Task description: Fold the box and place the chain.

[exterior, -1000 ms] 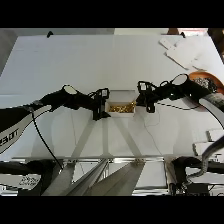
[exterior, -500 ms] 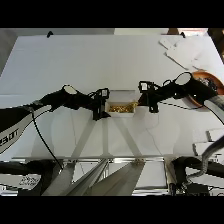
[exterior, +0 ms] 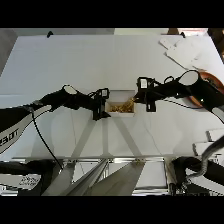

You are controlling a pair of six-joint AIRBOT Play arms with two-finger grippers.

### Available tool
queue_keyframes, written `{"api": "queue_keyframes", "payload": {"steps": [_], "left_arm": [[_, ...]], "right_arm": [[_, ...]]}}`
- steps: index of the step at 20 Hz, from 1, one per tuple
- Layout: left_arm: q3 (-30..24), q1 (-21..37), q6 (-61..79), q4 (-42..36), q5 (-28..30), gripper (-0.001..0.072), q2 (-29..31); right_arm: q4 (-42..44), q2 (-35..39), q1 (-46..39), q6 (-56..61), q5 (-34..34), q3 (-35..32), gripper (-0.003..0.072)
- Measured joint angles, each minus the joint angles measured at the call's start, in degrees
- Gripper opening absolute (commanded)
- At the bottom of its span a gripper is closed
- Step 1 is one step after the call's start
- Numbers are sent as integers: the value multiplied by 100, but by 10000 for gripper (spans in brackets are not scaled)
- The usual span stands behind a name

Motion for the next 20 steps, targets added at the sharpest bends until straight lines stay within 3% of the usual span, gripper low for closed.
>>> {"api": "queue_keyframes", "payload": {"steps": [2, 3, 4, 5, 12, 15, 20], "left_arm": [[0, 0, 0, 2, 0, 338, 0], [0, 0, 0, 2, 0, 338, 0], [0, 0, 0, 0, 2, 338, 0], [0, 0, 0, 2, 0, 338, 0], [0, 0, 0, 2, 0, 338, 0], [0, 0, 0, 2, 2, 338, 0], [0, 0, 0, 2, 0, 338, 0]], "right_arm": [[66, 28, 358, 85, -393, 0, 17], [79, 33, 520, 116, -568, 0, 85], [94, 42, 673, 188, -723, 0, 224], [101, 48, 796, 299, -874, 0, 251], [-295, 66, 1427, 2385, -2004, 0, 246], [-391, 129, 1777, 3091, -2669, 39, 21], [-463, 173, 1753, 3947, -3504, 284, 15]]}}
